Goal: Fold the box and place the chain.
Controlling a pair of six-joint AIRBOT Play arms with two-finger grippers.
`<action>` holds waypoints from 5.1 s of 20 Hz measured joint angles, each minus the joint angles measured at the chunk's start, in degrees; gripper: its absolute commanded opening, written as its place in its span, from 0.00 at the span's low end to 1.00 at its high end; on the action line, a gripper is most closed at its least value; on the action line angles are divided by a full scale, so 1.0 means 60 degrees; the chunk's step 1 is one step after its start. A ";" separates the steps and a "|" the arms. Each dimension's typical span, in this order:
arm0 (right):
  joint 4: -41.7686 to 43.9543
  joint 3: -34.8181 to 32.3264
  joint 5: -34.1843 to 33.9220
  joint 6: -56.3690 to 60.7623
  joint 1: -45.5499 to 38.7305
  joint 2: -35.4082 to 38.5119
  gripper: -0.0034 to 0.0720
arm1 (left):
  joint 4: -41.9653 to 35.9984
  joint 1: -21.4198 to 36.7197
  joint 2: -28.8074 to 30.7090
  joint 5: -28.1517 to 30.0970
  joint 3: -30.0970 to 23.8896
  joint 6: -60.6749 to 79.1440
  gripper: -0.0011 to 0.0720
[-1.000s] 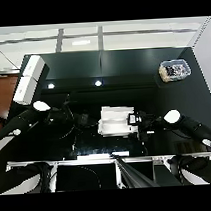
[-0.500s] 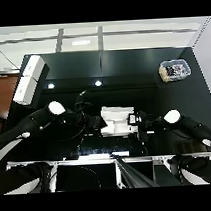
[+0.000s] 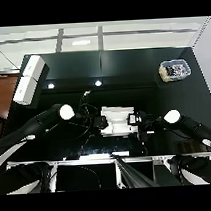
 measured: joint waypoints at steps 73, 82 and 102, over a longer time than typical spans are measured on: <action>-0.2725 0.0594 0.1242 0.2583 -0.0576 0.1031 0.97 | 0.5238 -0.2324 -0.2900 -0.3421 0.3825 -0.6415 0.05; -0.1963 0.0557 0.1330 0.2000 -0.0197 0.0801 0.47 | 0.5176 -0.2324 -0.2900 -0.3293 0.3825 -0.6422 0.05; -0.0514 0.0506 0.0623 0.2164 0.0299 0.0521 0.52 | 0.5169 -0.2324 -0.2900 -0.3209 0.3825 -0.6448 0.05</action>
